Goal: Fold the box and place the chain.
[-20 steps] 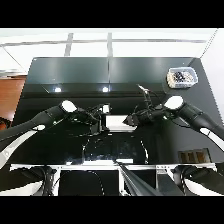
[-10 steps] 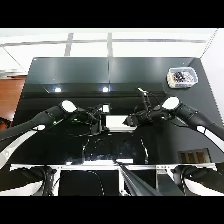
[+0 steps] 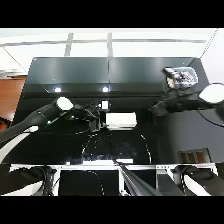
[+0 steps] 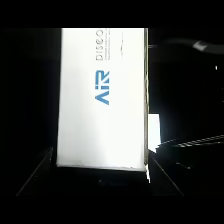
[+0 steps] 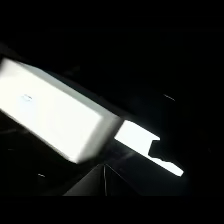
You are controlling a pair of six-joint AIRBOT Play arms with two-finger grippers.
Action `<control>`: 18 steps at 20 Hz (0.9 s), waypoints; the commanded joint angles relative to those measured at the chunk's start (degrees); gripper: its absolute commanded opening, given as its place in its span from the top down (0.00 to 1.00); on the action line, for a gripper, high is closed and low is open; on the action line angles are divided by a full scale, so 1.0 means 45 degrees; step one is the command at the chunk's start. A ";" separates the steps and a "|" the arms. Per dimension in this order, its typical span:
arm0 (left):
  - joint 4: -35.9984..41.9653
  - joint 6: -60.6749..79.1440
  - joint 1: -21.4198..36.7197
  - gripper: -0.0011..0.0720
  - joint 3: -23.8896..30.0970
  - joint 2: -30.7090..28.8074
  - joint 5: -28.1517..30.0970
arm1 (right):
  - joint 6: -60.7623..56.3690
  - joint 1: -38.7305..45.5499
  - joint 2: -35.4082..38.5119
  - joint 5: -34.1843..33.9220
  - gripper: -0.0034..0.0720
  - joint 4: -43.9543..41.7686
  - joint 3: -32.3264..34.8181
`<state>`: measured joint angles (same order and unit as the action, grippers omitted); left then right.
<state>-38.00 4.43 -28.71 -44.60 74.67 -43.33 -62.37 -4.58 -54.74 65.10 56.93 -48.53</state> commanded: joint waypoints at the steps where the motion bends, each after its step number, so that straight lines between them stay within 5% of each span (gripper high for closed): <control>1: -0.0991 -0.0840 -0.0073 0.00 -0.0287 -0.1073 -0.0622 | -0.0583 0.2263 0.1166 0.1462 0.93 0.2205 0.0024; 4: -0.0534 -0.1715 -0.0792 0.01 -0.1292 -0.0442 -0.0529 | -0.0568 0.2968 0.1175 0.0840 0.93 0.1549 0.0364; 10: -0.0544 -0.4163 -0.2157 0.01 -0.4541 0.2963 -0.0753 | -0.0559 0.2968 0.1175 0.0661 0.93 0.1175 0.0767; 18: -0.0806 -0.4969 -0.2220 0.01 -0.4954 0.3551 -0.1749 | -0.0379 0.2968 0.1175 0.0680 0.93 0.1166 0.0792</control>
<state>-40.64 -16.62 -38.46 -66.28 89.97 -49.19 -64.55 8.73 -49.50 68.14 62.24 -45.01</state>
